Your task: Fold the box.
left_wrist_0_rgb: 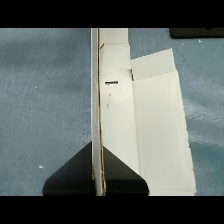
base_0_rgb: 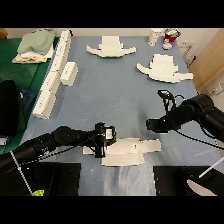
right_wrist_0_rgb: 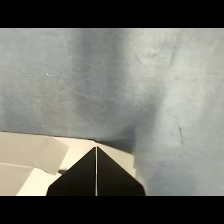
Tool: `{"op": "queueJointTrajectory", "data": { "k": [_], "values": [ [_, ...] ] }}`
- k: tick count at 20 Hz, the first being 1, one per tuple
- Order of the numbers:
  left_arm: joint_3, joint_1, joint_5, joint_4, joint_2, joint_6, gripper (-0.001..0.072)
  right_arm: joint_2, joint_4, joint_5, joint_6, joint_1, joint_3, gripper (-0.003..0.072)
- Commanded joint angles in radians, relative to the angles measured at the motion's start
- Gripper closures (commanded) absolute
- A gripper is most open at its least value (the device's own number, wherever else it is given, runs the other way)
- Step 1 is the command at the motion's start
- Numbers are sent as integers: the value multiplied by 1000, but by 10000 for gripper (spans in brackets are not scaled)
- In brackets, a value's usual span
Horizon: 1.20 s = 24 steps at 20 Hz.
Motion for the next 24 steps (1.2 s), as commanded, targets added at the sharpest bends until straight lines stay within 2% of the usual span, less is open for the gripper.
{"op": "queueJointTrajectory", "data": {
  "k": [1,11,13,16,22,23,24],
  "values": [
    [3,9,-19,2,-2,0,698,47,-116,-96,119,54,-2,684],
    [45,9,-45,5,-56,0,697,70,-128,-96,110,81,-2,684],
    [45,9,-51,5,-55,0,697,76,-92,-97,76,100,-2,684],
    [45,9,-47,5,-55,0,697,87,-58,-106,72,230,-2,684],
    [44,9,-48,5,-55,0,697,88,-101,-82,247,698,-56,683],
    [44,8,-49,5,-55,0,697,85,-102,-54,247,776,-66,629],
    [44,8,-48,5,-55,0,697,80,-110,-32,246,833,-72,342]
  ]
}}
